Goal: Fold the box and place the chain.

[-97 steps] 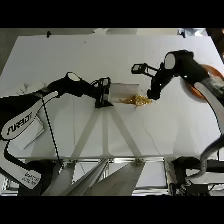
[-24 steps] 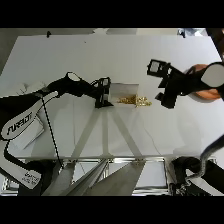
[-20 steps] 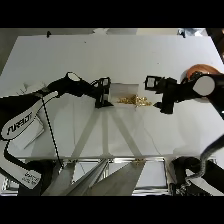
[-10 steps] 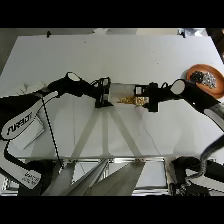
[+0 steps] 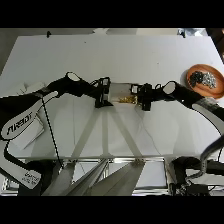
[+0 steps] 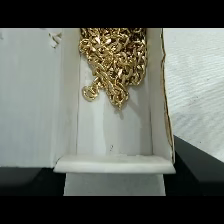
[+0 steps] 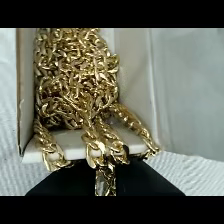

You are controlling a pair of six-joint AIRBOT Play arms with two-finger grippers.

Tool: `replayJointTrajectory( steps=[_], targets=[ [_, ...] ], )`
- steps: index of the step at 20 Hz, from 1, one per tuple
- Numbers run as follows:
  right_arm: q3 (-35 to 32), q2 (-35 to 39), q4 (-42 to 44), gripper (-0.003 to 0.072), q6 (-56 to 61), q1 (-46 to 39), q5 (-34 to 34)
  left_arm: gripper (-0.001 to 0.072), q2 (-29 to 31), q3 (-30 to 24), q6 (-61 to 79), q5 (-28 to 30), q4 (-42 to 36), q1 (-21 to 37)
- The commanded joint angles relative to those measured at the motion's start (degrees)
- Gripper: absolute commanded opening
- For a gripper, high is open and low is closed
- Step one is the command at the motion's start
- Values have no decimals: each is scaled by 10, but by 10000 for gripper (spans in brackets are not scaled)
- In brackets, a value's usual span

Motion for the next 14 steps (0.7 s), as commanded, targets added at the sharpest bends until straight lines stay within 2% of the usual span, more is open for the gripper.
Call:
replayJointTrajectory(
  steps=[1, 6, 9, 14],
  targets=[
    [0, 2, -8, 8, 6, 0, -10, 217, 0, 0, 2, 0, 0, 0],
    [0, 49, -54, 8, 8, -6, -6, 217, 0, 0, 2, 0, 0, 0],
    [0, 82, -65, 7, 55, -14, 6, 217, 0, 0, 2, 0, 0, 0],
    [0, 137, -32, 6, 67, -14, 98, 217, 0, 0, 2, 0, 0, 0]
  ],
)
